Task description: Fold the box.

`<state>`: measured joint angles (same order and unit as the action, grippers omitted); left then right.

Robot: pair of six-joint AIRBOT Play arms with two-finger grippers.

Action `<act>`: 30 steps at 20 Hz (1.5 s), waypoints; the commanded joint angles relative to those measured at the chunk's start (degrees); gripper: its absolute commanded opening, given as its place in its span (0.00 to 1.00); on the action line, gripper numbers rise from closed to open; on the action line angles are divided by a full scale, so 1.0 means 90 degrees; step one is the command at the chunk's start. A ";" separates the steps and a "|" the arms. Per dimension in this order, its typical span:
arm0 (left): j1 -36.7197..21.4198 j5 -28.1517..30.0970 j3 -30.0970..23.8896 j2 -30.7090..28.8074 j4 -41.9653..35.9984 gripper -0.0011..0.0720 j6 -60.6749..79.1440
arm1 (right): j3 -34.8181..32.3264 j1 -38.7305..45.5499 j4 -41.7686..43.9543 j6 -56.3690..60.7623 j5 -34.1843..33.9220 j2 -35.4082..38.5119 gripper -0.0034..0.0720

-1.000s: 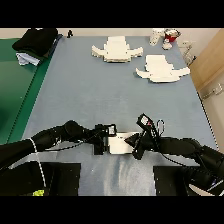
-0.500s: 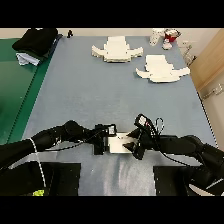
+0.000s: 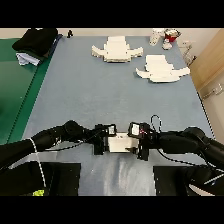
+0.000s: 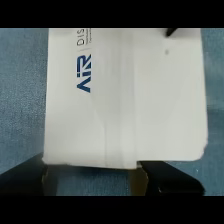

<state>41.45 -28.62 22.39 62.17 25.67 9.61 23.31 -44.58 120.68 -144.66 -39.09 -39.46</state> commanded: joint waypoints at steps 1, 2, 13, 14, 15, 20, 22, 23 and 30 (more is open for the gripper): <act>-0.0002 0.0000 -0.0002 0.0000 0.0000 0.59 0.0002 | 0.0061 -0.0233 -0.0294 -0.0605 -0.0253 -0.0104 0.85; -0.0002 0.0000 -0.0002 0.0000 0.0000 0.59 0.0002 | 0.0061 -0.0294 -0.0471 -0.0624 -0.0117 -0.0172 0.85; -0.0002 0.0000 -0.0002 0.0000 0.0000 0.59 0.0002 | 0.0114 -0.0459 -0.1098 -0.0816 0.0534 -0.0306 0.71; -0.0002 0.0000 -0.0002 0.0000 0.0002 0.59 0.0002 | 0.0114 -0.0459 -0.1103 -0.0816 0.0537 -0.0272 0.71; -0.0002 0.0000 -0.0002 0.0000 0.0002 0.59 0.0000 | 0.0114 -0.0459 -0.1105 -0.0816 0.0534 -0.0250 0.71; -0.0002 0.0000 -0.0002 0.0000 0.0000 0.59 0.0002 | 0.0119 -0.0459 -0.1112 -0.0816 0.0542 -0.0165 0.71; -0.0002 0.0000 -0.0002 0.0000 0.0000 0.59 0.0002 | 0.0134 -0.0457 -0.1256 -0.0816 0.0595 -0.0126 0.71; -0.0002 0.0000 -0.0002 0.0000 0.0002 0.59 0.0002 | 0.0168 -0.0457 -0.1299 -0.0814 0.0605 -0.0126 0.71; -0.0002 0.0000 -0.0002 0.0000 0.0000 0.59 0.0002 | 0.0437 -0.0454 -0.1392 -0.0811 0.0646 -0.0134 0.71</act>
